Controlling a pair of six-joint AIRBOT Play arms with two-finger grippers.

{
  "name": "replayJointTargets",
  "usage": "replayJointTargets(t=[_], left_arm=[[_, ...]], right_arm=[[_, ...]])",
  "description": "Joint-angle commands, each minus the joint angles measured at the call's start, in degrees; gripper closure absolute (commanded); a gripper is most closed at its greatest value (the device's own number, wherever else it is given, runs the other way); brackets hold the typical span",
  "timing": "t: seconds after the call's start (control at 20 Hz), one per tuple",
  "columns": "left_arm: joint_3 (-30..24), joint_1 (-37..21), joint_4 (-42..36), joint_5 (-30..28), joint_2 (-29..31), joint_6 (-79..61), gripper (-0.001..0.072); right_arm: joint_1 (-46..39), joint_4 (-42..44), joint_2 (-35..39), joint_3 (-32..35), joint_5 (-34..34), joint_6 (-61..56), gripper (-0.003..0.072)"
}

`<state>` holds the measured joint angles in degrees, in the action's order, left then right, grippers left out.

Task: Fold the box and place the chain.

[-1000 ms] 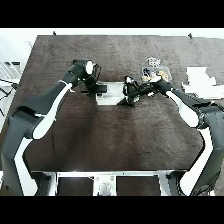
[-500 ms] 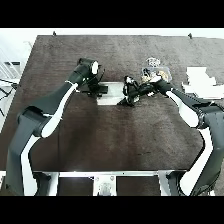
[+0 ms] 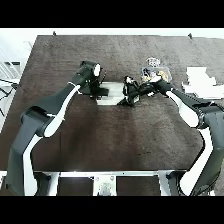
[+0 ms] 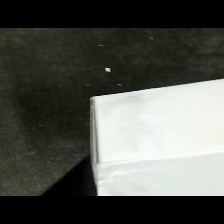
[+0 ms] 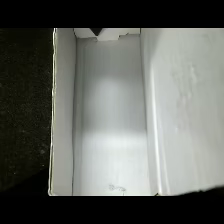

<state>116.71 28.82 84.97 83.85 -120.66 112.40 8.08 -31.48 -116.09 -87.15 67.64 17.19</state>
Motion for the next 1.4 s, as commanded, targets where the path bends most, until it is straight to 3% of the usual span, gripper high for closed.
replayJointTargets(t=[0.0, 0.25, 0.3, 0.35, 0.6, 0.9, 0.95, 1.35], left_arm=[[0.0, 0.0, -3.0, -1.5, -0.1, -3.7, 0.0667], [0.0, -0.1, -3.6, -2.4, -0.1, -4.2, 0.0688], [0.0, -0.1, -3.6, -2.4, 0.0, -4.2, 0.0577], [0.0, -0.1, -3.6, -2.4, 0.1, -4.2, 0.0518], [0.9, -0.1, -3.8, 0.2, 0.9, -6.4, 0.0397], [0.8, -0.2, -2.7, 2.2, 5.5, -9.4, 0.0387], [0.9, -0.2, -2.4, 3.1, 6.3, -9.4, 0.0275], [0.7, -4.0, -1.8, 9.5, 12.3, -17.8, 0.0268]], right_arm=[[0.0, 0.0, 0.0, 0.0, -0.1, 0.0, 0.0202], [0.0, 0.0, 0.0, 0.0, -0.1, 0.0, 0.0202], [0.0, 0.0, 0.0, 0.0, -0.1, 0.0, 0.0202], [0.0, 0.0, 0.0, 0.0, -0.1, 0.0, 0.0201], [0.0, 0.0, 0.0, 0.0, -0.1, 0.0, 0.0201], [0.0, 0.0, 0.0, 0.0, -0.1, 0.0, 0.0202], [0.0, 0.0, 0.0, 0.0, -0.1, 0.0, 0.0202], [0.0, 0.0, 0.0, 0.0, -0.1, 0.0, 0.0201]])
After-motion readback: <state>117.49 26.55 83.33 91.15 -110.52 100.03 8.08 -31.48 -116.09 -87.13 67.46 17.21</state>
